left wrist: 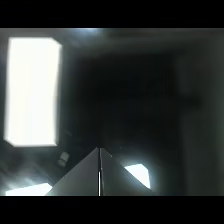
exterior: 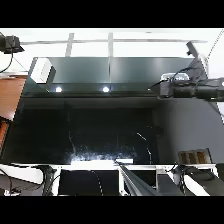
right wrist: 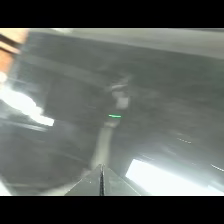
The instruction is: Fold the box and place the chain.
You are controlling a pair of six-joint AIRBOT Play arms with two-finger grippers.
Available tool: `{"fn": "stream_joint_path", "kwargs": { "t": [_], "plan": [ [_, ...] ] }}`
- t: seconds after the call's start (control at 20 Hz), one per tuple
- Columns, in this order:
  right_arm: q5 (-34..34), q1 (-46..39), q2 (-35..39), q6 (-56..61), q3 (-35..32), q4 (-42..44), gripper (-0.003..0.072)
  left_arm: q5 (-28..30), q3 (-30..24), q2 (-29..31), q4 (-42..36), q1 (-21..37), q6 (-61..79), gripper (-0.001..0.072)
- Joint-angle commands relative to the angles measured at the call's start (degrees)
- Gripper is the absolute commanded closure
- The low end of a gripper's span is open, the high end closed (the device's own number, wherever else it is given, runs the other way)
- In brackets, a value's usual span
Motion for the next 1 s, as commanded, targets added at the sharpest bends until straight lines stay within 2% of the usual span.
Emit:
{"fn": "stream_joint_path", "kwargs": {
  "t": [0.0, 0.1, 0.2, 0.25, 0.4, 0.55, 0.6, 0.7, 0.95],
  "plan": [
    [6.45, -2.38, 3.26, 18.25, 7.15, -29.29, 0.0665, -11.63, -3.28, 6.08, -2.73, -2.29, -7.78, 0.0687],
    [5.95, -2.64, 6.36, 22.25, 7.04, -34.21, 0.0665, -7.89, -10.34, 11.82, -1.92, -6.21, -6.71, 0.0687],
    [4.42, -2.64, 9.55, 22.23, 5.79, -34.47, 0.0665, 1.60, -21.68, 20.37, -1.90, -10.47, -5.60, 0.0686],
    [2.89, -2.64, 11.41, 22.25, 4.13, -35.12, 0.0665, 7.45, -29.03, 25.66, -1.88, -12.72, -5.27, 0.0686],
    [-3.30, -2.64, 17.25, 22.97, -5.38, -36.20, 0.0665, 21.33, -51.06, 40.98, -0.79, -18.34, -3.08, 0.0685],
    [-10.32, -2.64, 19.54, 23.28, -14.93, -36.79, 0.0665, 29.03, -69.37, 53.42, 0.31, -19.74, -3.08, 0.0685],
    [-12.00, -2.64, 19.52, 23.30, -16.46, -36.81, 0.0666, 29.70, -72.83, 56.30, 1.14, -19.71, -3.10, 0.0684],
    [-14.64, -2.67, 19.52, 23.28, -16.79, -35.80, 0.0666, 30.08, -75.63, 59.52, 3.23, -19.71, -3.10, 0.0682],
    [-15.93, -2.64, 19.52, 23.28, -16.79, -35.85, 0.0666, 29.77, -75.76, 60.26, 3.54, -19.74, -3.19, 0.0682]
  ]
}}
